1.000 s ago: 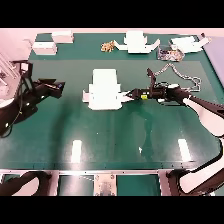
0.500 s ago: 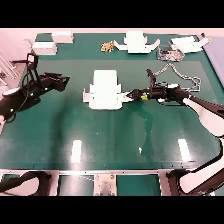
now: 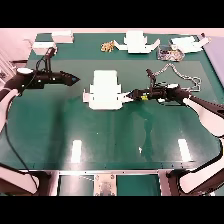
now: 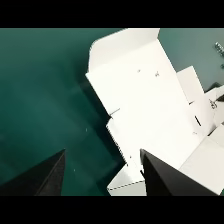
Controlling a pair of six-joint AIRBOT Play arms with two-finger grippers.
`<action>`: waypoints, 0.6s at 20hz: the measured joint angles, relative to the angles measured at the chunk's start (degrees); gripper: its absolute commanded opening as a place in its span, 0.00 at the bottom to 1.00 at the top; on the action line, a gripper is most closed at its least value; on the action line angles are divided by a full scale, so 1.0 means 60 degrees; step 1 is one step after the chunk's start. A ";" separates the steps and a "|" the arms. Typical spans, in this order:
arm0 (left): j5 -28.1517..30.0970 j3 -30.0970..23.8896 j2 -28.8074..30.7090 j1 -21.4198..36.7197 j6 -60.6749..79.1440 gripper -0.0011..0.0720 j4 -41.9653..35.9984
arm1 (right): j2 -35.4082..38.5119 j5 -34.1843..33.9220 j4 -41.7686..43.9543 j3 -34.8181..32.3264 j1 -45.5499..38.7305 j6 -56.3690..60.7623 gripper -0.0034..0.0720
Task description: Fold the box and place the chain.
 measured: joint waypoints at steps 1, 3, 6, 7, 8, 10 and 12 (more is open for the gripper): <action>-0.0364 0.0474 -0.0415 0.0000 -0.0364 0.78 0.0175 | 0.0000 0.0000 -0.0004 0.0000 0.0004 0.0000 0.04; -0.1089 0.1439 -0.1206 0.0000 -0.1067 0.78 0.0433 | 0.0000 0.0000 -0.0011 0.0000 0.0004 -0.0004 0.05; -0.1909 0.2619 -0.2171 -0.0109 -0.1938 0.78 0.0911 | 0.0000 0.0044 -0.0015 0.0000 0.0004 -0.0015 0.05; -0.2102 0.2922 -0.2390 -0.0189 -0.2120 0.78 0.1013 | 0.0000 0.0066 -0.0018 0.0000 0.0004 -0.0022 0.05; -0.2244 0.3206 -0.2594 -0.0291 -0.2259 0.78 0.1107 | 0.0000 0.0084 -0.0018 0.0000 0.0004 -0.0029 0.05; -0.2375 0.3676 -0.2911 -0.0528 -0.2543 0.78 0.1392 | 0.0000 0.0091 -0.0018 0.0000 0.0004 -0.0051 0.05; -0.2448 0.4164 -0.3224 -0.0787 -0.2852 0.78 0.1639 | 0.0000 0.0098 -0.0018 0.0004 0.0004 -0.0062 0.05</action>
